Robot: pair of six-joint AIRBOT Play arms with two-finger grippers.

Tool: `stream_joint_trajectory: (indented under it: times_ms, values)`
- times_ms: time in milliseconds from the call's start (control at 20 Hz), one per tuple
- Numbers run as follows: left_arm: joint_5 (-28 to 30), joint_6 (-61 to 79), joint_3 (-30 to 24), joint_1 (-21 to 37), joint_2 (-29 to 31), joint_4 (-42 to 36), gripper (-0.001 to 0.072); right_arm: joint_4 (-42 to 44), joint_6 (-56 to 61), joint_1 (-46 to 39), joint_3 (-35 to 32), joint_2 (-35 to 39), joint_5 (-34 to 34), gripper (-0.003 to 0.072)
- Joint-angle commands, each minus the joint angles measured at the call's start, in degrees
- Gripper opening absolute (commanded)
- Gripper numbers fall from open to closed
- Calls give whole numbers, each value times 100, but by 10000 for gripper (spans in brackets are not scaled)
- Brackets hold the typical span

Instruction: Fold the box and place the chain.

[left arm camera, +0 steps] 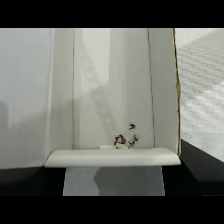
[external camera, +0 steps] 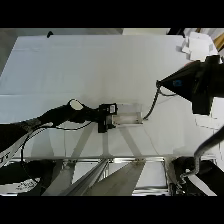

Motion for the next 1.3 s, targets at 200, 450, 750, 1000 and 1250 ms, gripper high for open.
stream_joint_trajectory:
  times_ms: [200,450,750,1000,1250]
  values:
    - [0,0,0,-2,2,0,333,81,-35,7,-4,15,-153,10]
    - [0,0,0,-2,2,0,333,452,-109,7,-92,4,-446,10]
    - [0,0,0,-2,2,0,333,485,-114,7,-422,-85,-428,10]
    - [0,0,0,-2,2,0,333,503,-205,7,-868,-85,-452,10]
    - [0,0,0,-2,2,0,333,494,-210,7,-1023,-122,-568,10]
